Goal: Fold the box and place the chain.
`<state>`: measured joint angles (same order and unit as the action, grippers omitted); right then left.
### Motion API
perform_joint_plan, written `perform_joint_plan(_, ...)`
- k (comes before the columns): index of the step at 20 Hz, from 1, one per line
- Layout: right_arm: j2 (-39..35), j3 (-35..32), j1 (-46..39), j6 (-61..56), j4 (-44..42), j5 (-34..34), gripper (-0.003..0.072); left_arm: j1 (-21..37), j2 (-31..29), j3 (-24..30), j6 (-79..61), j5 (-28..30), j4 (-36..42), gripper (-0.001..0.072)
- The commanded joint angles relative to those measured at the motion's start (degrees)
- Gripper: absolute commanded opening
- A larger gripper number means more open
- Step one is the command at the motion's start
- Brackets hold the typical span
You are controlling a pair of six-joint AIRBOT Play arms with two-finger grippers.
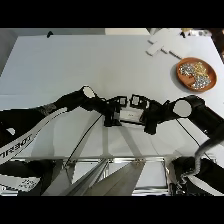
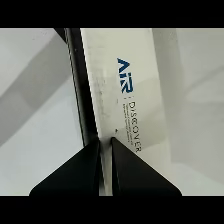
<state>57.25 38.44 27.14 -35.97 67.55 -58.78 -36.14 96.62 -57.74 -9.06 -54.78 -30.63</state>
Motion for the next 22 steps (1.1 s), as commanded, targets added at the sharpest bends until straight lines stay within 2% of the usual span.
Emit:
perform_joint_plan(1,0.0,-0.5,0.1,0.0,-1.0,-1.4,0.0074,0.0,0.0,0.0,0.3,0.1,0.2,0.0171)
perform_joint_plan(3,-0.3,-0.5,0.1,0.0,-0.9,-1.0,0.0205,0.0,0.0,0.0,0.3,0.1,0.2,0.0171)
perform_joint_plan(10,-4.4,-0.5,0.1,0.0,-1.9,1.1,0.0206,0.0,0.0,0.0,0.3,0.1,0.2,0.0171)
perform_joint_plan(12,-5.3,-0.5,0.1,2.6,-7.4,2.2,0.024,0.0,0.0,0.0,0.3,0.1,0.2,0.0171)
perform_joint_plan(16,-5.4,-0.5,0.1,7.5,-17.3,5.4,0.0238,0.0,0.0,0.0,0.3,0.1,0.2,0.0171)
perform_joint_plan(17,-5.4,-0.5,0.0,7.6,-17.7,6.9,0.0181,0.0,0.0,0.0,0.3,0.1,0.2,0.0171)
perform_joint_plan(18,-5.2,-0.6,0.0,7.5,-17.7,8.4,0.0035,0.0,0.0,0.0,0.3,0.1,0.2,0.0171)
perform_joint_plan(22,-5.0,-6.1,0.0,6.4,-21.6,18.1,0.0021,0.0,0.0,0.0,0.3,0.1,0.2,0.0171)
